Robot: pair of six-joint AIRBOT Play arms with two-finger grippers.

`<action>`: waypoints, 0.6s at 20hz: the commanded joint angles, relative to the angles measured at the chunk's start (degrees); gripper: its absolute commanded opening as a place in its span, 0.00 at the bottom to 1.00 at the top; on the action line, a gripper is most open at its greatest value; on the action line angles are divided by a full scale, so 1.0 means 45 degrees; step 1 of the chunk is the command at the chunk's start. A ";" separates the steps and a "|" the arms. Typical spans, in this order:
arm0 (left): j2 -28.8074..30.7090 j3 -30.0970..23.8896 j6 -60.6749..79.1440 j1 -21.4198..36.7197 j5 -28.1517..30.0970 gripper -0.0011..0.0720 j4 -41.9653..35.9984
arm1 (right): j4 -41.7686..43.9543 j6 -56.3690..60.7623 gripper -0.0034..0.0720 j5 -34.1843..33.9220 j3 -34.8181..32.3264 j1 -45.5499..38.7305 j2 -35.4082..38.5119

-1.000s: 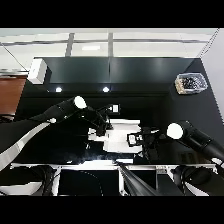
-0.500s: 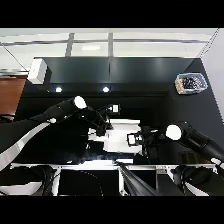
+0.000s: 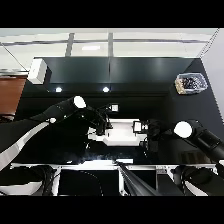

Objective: Fold the box and place the chain.

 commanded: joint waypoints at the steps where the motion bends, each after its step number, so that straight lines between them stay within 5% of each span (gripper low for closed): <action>1: -0.0005 -0.0005 0.0000 0.0000 -0.0024 0.05 -0.0015 | 0.0500 0.0136 0.88 -0.0063 0.0019 -0.0282 0.0204; 7: -0.0005 -0.0005 0.0000 0.0000 -0.0024 0.05 -0.0044 | 0.0141 -0.0092 0.88 -0.0423 0.0019 -0.0262 0.0204; 12: -0.0005 -0.0005 0.0000 0.0000 -0.0024 0.05 -0.0053 | -0.1375 -0.0107 0.88 0.1302 -0.0223 -0.0257 0.0189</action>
